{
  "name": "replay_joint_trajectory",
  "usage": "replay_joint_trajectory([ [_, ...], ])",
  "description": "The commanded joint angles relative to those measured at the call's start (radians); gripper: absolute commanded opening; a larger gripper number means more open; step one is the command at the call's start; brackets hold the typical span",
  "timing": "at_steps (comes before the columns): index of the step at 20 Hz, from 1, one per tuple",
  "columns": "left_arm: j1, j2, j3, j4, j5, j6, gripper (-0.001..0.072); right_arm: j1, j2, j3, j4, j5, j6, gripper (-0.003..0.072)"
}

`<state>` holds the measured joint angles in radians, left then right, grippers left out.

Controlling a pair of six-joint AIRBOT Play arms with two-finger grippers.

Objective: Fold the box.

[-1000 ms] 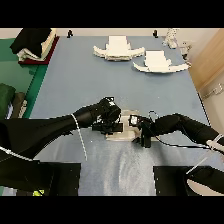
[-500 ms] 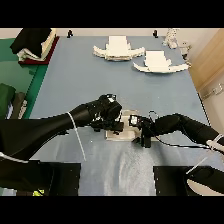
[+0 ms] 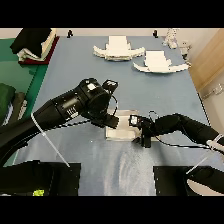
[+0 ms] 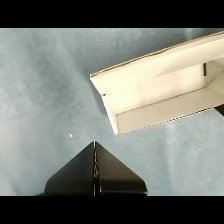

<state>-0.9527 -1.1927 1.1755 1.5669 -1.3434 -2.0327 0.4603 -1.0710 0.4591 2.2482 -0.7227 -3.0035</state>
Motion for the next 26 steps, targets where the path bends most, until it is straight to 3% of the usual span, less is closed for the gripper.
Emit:
replay_joint_trajectory([
  [1, 0.0, 0.02, 0.0, 0.016, 0.073, 0.192, 0.0016, 0.0, 0.0, 0.001, 0.0, 0.0, 0.0, 0.0522],
  [5, 0.057, 0.041, -0.025, -0.059, 0.093, 0.509, 0.0015, 0.0, 0.0, 0.001, 0.0, 0.0, 0.0, 0.0522],
  [9, 0.248, 0.135, -0.197, -0.381, 0.133, 1.154, 0.0015, 0.0, 0.0, 0.001, 0.0, 0.0, 0.0, 0.0522],
  [12, 0.34, 0.179, -0.319, -0.455, 0.193, 1.382, 0.002, 0.0, 0.0, 0.001, 0.0, 0.0, 0.0, 0.0522],
  [13, 0.372, 0.18, -0.36, -0.492, 0.215, 1.448, 0.0296, 0.0, 0.0, 0.001, 0.0, 0.0, 0.0, 0.0522],
  [14, 0.398, 0.18, -0.401, -0.527, 0.246, 1.521, 0.0663, 0.0, 0.0, 0.001, 0.0, 0.0, 0.0, 0.0522],
  [15, 0.422, 0.18, -0.444, -0.565, 0.275, 1.619, 0.0692, 0.0, 0.0, 0.001, 0.0, 0.0, 0.0, 0.0522],
  [21, 0.458, 0.176, -0.685, -0.985, 0.562, 2.237, 0.0692, 0.0, 0.0, 0.001, 0.0, 0.0, 0.0, 0.0522],
  [26, 0.458, 0.143, -0.735, -1.047, 0.674, 2.276, 0.0692, 0.0, 0.0, 0.001, 0.0, 0.0, 0.0, 0.0522],
])
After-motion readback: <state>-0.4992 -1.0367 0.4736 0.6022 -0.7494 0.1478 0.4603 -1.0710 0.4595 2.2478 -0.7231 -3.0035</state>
